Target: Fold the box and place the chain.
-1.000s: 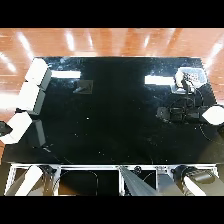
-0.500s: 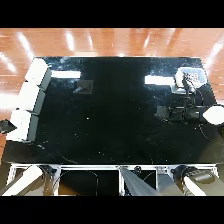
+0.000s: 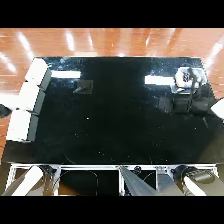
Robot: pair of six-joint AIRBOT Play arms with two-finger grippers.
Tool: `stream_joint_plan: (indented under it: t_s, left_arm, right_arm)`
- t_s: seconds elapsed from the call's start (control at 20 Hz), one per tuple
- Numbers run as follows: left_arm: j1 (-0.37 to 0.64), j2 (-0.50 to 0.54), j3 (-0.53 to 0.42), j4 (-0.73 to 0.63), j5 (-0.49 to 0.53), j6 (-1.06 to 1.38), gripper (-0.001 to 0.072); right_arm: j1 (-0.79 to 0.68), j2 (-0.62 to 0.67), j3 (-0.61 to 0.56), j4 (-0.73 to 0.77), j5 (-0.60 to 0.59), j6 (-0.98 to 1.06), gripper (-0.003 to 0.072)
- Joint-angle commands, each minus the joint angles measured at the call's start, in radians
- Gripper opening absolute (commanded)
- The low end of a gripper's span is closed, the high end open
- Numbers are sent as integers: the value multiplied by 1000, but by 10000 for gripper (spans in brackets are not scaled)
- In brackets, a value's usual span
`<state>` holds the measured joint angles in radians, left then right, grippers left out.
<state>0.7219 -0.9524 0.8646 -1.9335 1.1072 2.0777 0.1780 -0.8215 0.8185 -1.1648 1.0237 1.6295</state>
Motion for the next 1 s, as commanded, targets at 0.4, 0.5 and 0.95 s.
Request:
stream_joint_plan:
  t_s: [0.4,0.5,0.95]
  left_arm:
    - [-1096,45,18,226,-128,-620,625]
    - [-1111,-8,21,223,-121,-621,624]
    - [-1066,-44,106,229,-122,-582,624]
  right_arm:
    - [-86,-245,222,-423,207,110,31]
    - [-112,-233,144,-433,211,109,31]
    - [-114,-233,117,-486,206,109,30]
